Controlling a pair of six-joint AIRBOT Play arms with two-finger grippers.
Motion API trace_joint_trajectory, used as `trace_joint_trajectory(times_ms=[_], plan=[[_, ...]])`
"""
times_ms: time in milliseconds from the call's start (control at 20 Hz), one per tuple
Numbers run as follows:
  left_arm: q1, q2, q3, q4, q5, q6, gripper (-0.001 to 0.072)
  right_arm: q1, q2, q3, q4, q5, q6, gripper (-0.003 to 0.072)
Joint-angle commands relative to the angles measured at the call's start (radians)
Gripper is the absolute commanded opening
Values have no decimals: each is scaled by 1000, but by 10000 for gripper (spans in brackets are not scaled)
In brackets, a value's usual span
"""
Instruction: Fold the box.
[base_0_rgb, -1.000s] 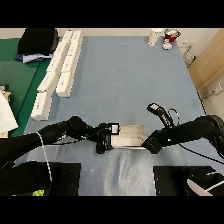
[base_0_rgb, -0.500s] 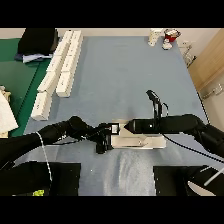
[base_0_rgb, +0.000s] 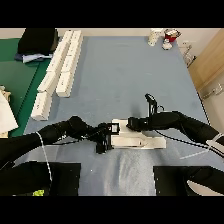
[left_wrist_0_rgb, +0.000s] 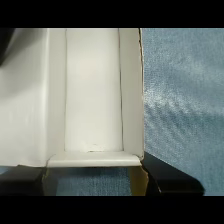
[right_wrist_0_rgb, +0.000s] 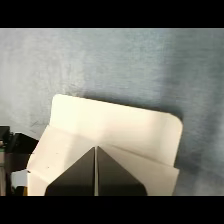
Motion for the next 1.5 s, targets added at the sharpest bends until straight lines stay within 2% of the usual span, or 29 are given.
trace_joint_trajectory(times_ms=[0, 200, 350, 600, 700, 800, 850, 950, 1000, 1150, 1450], plan=[[0, 0, 0, 1, -1, 2, 465, -2, -25, 0, -2, 5, -23, 29], [0, 0, 0, 1, -1, 2, 465, -2, -21, 14, -8, -19, -50, 29], [0, 0, 0, 1, -1, 2, 465, -2, 27, 55, -57, -83, -85, 29], [0, 0, 0, 1, -1, 2, 465, -2, 240, 102, -283, -246, -114, 29], [0, 0, 0, 1, -1, 2, 465, -2, 343, 96, -356, -370, -184, 29], [0, 0, 0, 1, -1, 2, 465, -2, 435, 60, -357, -489, -338, 45], [0, 0, 0, 1, -1, 2, 464, -2, 482, 31, -357, -547, -415, 146], [0, 0, 0, 1, -1, 2, 465, -2, 540, -21, -415, -609, -491, 493], [0, 0, 0, 1, -1, 2, 465, -2, 550, -43, -472, -616, -518, 595], [0, 0, 0, 0, -1, 2, 465, -2, 534, -84, -585, -576, -652, 612], [0, 0, 0, 1, -1, 2, 465, -2, 372, -112, -529, -352, -972, 610]])
